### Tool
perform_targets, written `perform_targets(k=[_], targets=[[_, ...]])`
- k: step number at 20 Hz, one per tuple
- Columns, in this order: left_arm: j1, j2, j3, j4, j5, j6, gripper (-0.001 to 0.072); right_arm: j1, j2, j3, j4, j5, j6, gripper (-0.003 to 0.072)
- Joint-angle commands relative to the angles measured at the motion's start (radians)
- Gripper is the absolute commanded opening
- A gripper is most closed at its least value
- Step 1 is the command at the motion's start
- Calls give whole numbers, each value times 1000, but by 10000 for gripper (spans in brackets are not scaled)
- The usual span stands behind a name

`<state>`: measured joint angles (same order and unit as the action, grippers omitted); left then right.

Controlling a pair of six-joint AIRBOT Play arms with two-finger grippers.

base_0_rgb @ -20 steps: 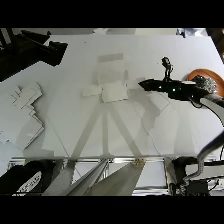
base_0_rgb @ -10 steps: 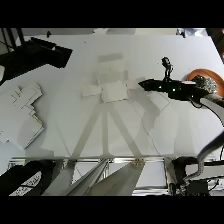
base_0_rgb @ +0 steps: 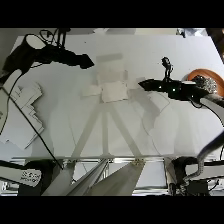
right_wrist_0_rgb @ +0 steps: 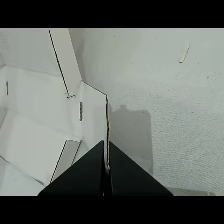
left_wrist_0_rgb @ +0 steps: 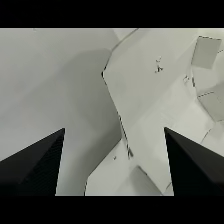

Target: Fold the box and place the chain.

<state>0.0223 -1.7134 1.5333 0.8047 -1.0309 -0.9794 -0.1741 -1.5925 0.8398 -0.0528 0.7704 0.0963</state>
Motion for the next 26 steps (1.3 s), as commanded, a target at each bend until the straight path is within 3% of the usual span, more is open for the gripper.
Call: perform_targets(k=[1,6,11,14,16,17,20,22,23,24,26], targets=[[-7,-178,128,-128,-65,54,701,-1,0,0,0,0,0,15],[-56,-274,159,-137,-39,92,700,-1,0,0,0,0,0,15],[-91,-291,159,-137,-20,160,699,0,0,0,0,0,0,15],[-101,-291,159,-137,-73,233,692,-1,0,0,0,0,0,15],[-105,-291,161,-138,-125,281,596,-1,0,0,0,0,0,15],[-105,-291,161,-138,-141,298,593,-1,0,0,0,0,0,15],[-105,-291,161,-131,-162,316,414,-1,0,0,0,0,0,15],[-105,-291,161,-131,-162,328,204,-1,0,0,0,0,0,15],[-105,-291,161,-131,-162,328,57,-1,0,0,0,0,0,15],[-105,-291,161,-131,-163,329,15,-1,0,0,0,0,0,15],[-105,-290,161,-131,-163,329,15,0,0,0,0,0,0,15]])
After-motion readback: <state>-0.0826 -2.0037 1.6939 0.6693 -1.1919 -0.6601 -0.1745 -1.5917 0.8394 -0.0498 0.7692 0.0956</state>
